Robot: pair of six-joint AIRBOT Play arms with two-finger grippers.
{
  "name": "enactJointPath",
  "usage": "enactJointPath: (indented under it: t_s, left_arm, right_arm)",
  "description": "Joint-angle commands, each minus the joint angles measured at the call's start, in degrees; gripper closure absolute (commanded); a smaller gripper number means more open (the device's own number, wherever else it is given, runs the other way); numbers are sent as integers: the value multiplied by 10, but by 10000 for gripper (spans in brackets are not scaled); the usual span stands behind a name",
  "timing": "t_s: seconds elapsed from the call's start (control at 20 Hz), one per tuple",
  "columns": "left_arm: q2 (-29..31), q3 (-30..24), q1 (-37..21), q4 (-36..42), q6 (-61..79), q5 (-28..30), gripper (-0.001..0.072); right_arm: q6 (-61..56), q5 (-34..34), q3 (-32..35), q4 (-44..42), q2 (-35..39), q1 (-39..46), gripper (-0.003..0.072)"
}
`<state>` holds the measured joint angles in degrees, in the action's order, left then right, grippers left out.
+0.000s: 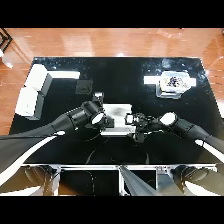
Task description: Fold the box and place the chain.
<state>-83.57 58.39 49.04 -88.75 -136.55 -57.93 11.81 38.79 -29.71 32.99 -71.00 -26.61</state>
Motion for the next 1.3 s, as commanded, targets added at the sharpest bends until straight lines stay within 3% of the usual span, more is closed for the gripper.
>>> enactJointPath:
  t_s: [0.0, 0.05, 0.3, 0.55, 0.6, 0.65, 0.7, 0.9, 1.25]
  left_arm:
    - [-1, 0, 0, 10, 26, -1, 690]
    - [-1, 1, 0, 9, 26, -10, 690]
    - [10, 11, -20, -14, 50, -82, 689]
    - [39, -15, -29, -37, 40, -75, 690]
    - [39, -27, -31, -36, 40, -65, 690]
    - [39, -38, -31, -35, 40, -50, 689]
    - [39, -45, -31, -33, 39, -33, 689]
    - [37, -47, -31, -34, 23, 13, 691]
    - [28, -46, -31, -34, 23, 5, 690]
  right_arm:
    - [0, -5, 0, -17, 0, 0, 124]
    - [0, -7, 0, -19, 1, 0, 6]
    - [0, 16, 0, 30, 45, 0, 8]
    - [0, 22, 0, 54, 73, -1, 8]
    - [6, 22, 0, 54, 73, -1, 25]
    - [16, 22, 0, 51, 72, -1, 120]
    - [24, 23, 0, 45, 71, -1, 143]
    - [23, 35, 0, 37, 60, -9, 143]
    - [23, 15, 0, 28, 59, -34, 145]
